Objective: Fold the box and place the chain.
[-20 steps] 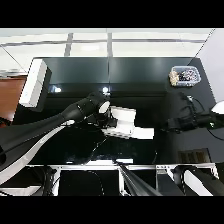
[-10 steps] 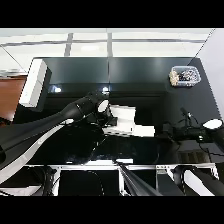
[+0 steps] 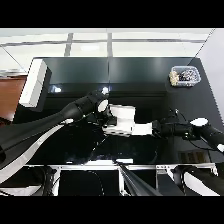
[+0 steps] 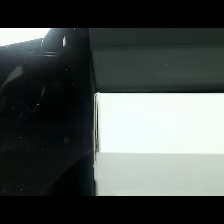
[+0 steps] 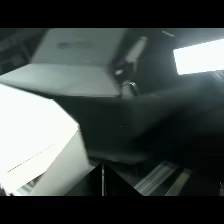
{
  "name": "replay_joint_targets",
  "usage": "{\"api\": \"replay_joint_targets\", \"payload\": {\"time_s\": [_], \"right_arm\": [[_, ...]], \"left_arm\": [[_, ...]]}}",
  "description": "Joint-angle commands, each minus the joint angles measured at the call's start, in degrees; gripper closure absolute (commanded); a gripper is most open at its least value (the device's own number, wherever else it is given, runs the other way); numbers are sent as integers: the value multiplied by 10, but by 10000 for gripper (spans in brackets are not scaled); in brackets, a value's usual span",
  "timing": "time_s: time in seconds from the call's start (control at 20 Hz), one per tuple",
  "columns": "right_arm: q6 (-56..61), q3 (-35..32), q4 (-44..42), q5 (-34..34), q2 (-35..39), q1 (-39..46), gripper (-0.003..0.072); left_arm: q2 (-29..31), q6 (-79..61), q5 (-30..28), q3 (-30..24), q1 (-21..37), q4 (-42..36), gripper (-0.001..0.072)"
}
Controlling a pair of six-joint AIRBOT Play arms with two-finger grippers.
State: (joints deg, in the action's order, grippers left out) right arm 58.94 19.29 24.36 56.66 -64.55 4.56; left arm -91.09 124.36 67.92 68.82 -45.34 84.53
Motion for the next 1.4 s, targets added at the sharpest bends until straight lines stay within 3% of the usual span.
{"api": "replay_joint_targets", "payload": {"time_s": [0.0, 0.05, 0.1, 0.15, 0.3, 0.6, 0.65, 0.7, 1.35], "right_arm": [[-59, 26, -24, 38, -5, -8, 667], [-62, 40, -22, 47, -5, -8, 597], [-61, 54, -21, 50, -5, -8, 301], [-61, 64, -23, 55, -5, -8, 72], [-61, 70, -73, 66, -5, -18, 72], [-30, 70, -71, 25, -5, -99, 76], [-29, 71, -70, 13, -5, -112, 162], [-19, 74, -58, 3, -5, -123, 210], [171, 162, 103, -17, -5, -201, 213]], "left_arm": [[0, 0, 1, 1, 0, 0, 682], [0, 0, 1, 1, 0, 0, 682], [0, 0, 1, 1, 0, 0, 682], [0, 0, 1, 1, 0, 0, 682], [0, 0, 1, 1, 0, 0, 682], [0, 0, 1, 1, 0, 0, 682], [0, 0, 1, 1, 0, -1, 682], [0, 0, 1, 1, 0, -5, 682], [0, 0, 1, 1, 0, -13, 682]]}}
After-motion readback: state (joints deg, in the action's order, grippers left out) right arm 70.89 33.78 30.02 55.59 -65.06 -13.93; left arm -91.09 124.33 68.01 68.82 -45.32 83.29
